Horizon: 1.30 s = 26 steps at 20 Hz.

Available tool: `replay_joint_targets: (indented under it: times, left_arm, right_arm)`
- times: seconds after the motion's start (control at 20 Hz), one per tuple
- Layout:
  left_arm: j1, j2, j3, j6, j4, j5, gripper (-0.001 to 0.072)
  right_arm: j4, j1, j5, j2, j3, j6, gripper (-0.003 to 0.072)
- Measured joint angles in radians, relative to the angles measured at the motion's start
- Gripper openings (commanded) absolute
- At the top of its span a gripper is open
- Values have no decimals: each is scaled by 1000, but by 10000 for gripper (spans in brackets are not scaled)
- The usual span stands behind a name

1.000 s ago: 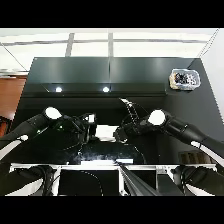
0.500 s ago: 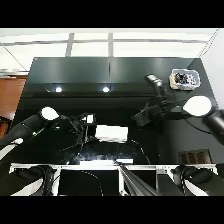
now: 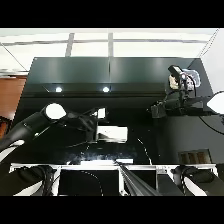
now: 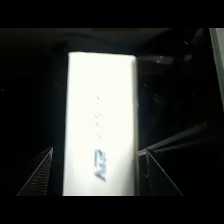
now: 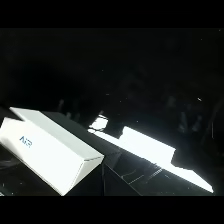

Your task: Fold the box and place the chain.

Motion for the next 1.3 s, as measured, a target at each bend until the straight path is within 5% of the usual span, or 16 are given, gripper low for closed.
replay_joint_targets:
  times: [0.4, 0.95, 1.3]
  left_arm:
    - [-63, -154, 90, -139, 14, -39, 715]
    - [-99, -182, 98, -160, 102, -70, 720]
    - [-204, -183, 76, -261, 240, 138, 718]
  right_arm:
    - [-2, -7, 11, 2, 0, 2, 17]
    - [-3, -7, 12, 2, 0, 2, 17]
    - [-4, -7, 12, 2, 0, 2, 17]
